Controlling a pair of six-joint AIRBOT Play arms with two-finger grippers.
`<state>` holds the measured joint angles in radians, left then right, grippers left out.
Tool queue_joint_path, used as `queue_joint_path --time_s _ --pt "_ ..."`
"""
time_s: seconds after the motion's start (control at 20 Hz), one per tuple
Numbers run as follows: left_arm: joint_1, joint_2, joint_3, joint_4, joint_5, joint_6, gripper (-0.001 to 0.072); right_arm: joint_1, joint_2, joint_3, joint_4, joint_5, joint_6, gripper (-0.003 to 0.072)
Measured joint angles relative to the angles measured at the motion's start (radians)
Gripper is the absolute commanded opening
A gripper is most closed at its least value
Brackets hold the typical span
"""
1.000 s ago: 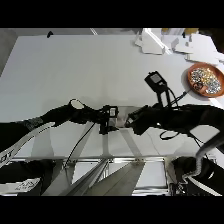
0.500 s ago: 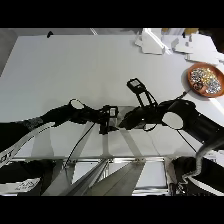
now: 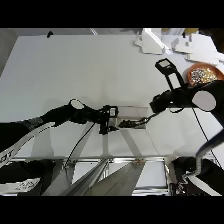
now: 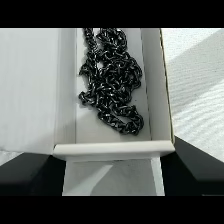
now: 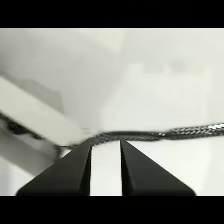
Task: Fold the box and place the chain.
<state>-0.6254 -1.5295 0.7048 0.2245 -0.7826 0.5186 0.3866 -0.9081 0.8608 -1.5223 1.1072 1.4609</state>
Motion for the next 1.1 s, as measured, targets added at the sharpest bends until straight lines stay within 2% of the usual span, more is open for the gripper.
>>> queue_joint_path --time_s 0.1,0.25,0.3,0.35,0.4,0.5,0.75,1.1 --pt "0.0 0.0 0.0 0.0 0.0 0.0 0.0135 -0.059 0.002 -0.061 0.008 -0.023 -0.164 0.0057" --pt "0.0 0.0 0.0 0.0 0.0 0.0 0.0135 -0.104 0.001 -0.193 0.09 -0.056 -0.555 0.0063" --pt "0.0 0.0 0.0 0.0 0.0 0.0 0.0135 -0.112 -0.002 -0.236 0.133 -0.072 -0.704 0.0112" --pt "0.0 0.0 0.0 0.0 0.0 0.0 0.0135 -0.117 -0.005 -0.277 0.185 -0.093 -0.856 0.0192" --pt "0.0 0.0 0.0 0.0 0.0 0.0 0.0135 -0.121 -0.011 -0.309 0.23 -0.115 -0.986 0.0226" --pt "0.0 0.0 0.0 0.0 0.0 0.0 0.0135 -0.126 -0.031 -0.354 0.306 -0.162 -1.195 0.0226" --pt "0.0 0.0 0.0 0.0 0.0 0.0 0.0135 -0.13 -0.097 -0.392 0.383 -0.255 -1.401 0.0222" --pt "0.0 0.0 0.0 0.0 0.0 0.0 0.0135 -0.131 -0.127 -0.401 0.425 -0.363 -1.46 0.0214"
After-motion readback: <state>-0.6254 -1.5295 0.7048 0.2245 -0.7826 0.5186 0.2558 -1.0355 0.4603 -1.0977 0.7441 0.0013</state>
